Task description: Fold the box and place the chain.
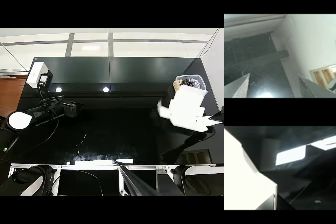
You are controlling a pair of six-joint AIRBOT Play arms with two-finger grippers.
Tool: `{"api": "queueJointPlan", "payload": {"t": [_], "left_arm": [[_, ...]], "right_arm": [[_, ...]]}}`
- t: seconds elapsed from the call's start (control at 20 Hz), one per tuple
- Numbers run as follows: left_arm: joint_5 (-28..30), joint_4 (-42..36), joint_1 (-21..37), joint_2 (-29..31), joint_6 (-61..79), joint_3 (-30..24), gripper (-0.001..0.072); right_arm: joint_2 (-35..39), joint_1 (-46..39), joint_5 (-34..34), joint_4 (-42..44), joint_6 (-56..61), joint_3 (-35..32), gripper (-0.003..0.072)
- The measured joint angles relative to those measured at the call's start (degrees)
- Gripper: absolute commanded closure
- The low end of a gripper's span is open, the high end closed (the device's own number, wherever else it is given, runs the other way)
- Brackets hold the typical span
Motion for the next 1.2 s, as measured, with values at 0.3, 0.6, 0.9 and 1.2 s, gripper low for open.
{"api": "queueJointPlan", "payload": {"t": [0.3, 0.6, 0.9, 1.2], "left_arm": [[-3.13, -0.39, 0.00, 0.00, 0.00, 0.02, -0.0001], [-4.98, -1.99, 0.00, 0.00, -0.09, -0.09, -0.0001], [-5.38, -3.39, 0.00, 0.00, -0.13, -0.44, -0.0001], [-5.75, -5.25, 0.07, -1.84, -0.13, -0.39, 0.0006]], "right_arm": [[1.99, 5.29, 6.10, 8.44, -0.66, -4.61, 0.0674], [10.97, 18.10, 3.39, 20.41, -2.01, -15.85, 0.0674], [26.53, 38.29, -13.62, 30.64, -4.15, -33.75, 0.0674], [36.13, 54.49, -24.35, 33.05, -7.08, -43.43, 0.0674]]}}
